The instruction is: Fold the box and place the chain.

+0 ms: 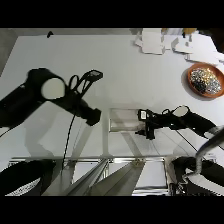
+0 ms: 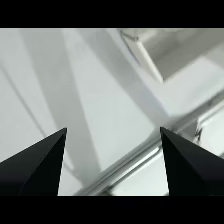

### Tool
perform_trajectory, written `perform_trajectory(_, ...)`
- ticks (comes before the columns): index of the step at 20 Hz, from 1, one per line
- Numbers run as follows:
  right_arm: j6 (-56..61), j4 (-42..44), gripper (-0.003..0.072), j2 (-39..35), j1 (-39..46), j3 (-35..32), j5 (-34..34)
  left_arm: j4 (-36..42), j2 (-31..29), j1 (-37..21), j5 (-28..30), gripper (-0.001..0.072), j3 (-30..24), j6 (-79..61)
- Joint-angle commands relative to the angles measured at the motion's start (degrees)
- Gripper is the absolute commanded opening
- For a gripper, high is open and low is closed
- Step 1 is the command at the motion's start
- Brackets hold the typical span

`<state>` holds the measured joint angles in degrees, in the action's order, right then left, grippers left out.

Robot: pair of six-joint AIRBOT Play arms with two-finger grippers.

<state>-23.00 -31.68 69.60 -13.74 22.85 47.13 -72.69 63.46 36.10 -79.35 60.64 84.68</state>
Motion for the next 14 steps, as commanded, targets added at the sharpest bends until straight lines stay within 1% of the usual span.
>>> perform_trajectory(1,0.0,0.0,0.0337,0.0,0.0,0.0,0.0,11.5,-8.3,-8.2,3.6,0.0637,-11.1,-39.7)
perform_trajectory(2,0.0,0.0,0.0337,0.0,0.0,0.0,0.0,15.0,-9.1,-10.5,6.8,0.0636,-15.1,-51.2)
perform_trajectory(3,0.0,0.0,0.0337,0.0,0.0,0.0,0.0,18.7,-8.9,-12.2,11.5,0.0634,-19.2,-63.0)
perform_trajectory(4,0.0,0.0,0.0337,0.0,0.0,0.0,0.0,23.4,-8.0,-13.0,17.9,0.0633,-22.9,-74.5)
perform_trajectory(5,0.0,0.0,0.0337,0.0,0.0,0.0,0.1,28.1,-6.5,-13.2,22.7,0.0633,-25.4,-82.8)
perform_trajectory(6,0.0,0.0,0.0337,0.0,0.0,0.0,0.0,31.9,-4.4,-13.1,25.7,0.0633,-26.9,-88.9)
perform_trajectory(9,0.0,0.0,0.0337,0.0,0.0,0.0,0.0,40.6,4.0,-11.4,27.9,0.0634,-27.2,-98.4)
perform_trajectory(11,0.0,0.0,0.0337,0.0,0.0,0.0,0.0,43.5,9.0,-9.3,28.8,0.0636,-27.2,-103.6)
perform_trajectory(12,0.0,0.0,0.0337,0.0,0.0,0.0,0.0,44.7,11.4,-8.4,29.5,0.0656,-27.2,-107.6)
perform_trajectory(13,0.0,0.0,0.0337,0.0,0.0,0.0,0.0,46.4,13.3,-7.7,30.4,0.0699,-27.2,-111.8)
perform_trajectory(14,0.0,0.0,0.0337,0.0,0.0,0.0,0.0,48.8,14.9,-7.1,31.2,0.0697,-27.2,-114.7)
